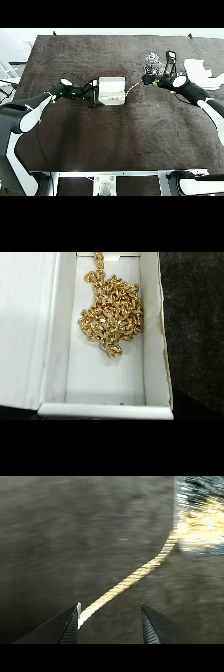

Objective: Fold the box and place the chain.

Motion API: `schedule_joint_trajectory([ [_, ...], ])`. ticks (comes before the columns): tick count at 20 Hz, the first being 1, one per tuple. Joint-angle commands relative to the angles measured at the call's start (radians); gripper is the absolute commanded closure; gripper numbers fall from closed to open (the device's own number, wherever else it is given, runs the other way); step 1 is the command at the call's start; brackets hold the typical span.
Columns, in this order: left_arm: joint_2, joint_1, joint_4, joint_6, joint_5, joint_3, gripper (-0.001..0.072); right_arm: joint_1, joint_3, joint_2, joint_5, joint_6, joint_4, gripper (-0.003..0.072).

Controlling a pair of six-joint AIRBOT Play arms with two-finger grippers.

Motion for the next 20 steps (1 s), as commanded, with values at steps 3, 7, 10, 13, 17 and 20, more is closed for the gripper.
schedule_joint_trajectory([
  [3, 0.0, -0.001, 0.0, 0.0, 0.001, 0.0, 0.042, -0.058, 0.263, -0.254, 0.194, 0.005, 0.027, 0.022],
  [7, 0.0, 0.0, 0.0, 0.0, 0.001, 0.0, 0.0419, -0.057, 0.344, -0.332, 0.193, 0.012, 0.023, 0.0249],
  [10, 0.0, -0.001, 0.0, 0.0, 0.001, 0.0, 0.042, -0.059, 0.346, -0.338, 0.172, 0.012, -0.01, 0.025],
  [13, 0.0, -0.001, 0.0, 0.0, 0.0, 0.0, 0.042, -0.059, 0.351, -0.338, 0.172, 0.012, -0.037, 0.0253],
  [17, 0.0, -0.001, 0.0, 0.0, 0.0, 0.0, 0.042, -0.056, 0.352, -0.345, 0.141, 0.012, -0.04, 0.0325],
  [20, 0.0, -0.001, 0.0, 0.0, 0.0, 0.0, 0.042, -0.039, 0.373, -0.368, 0.143, 0.012, -0.042, 0.0328],
])
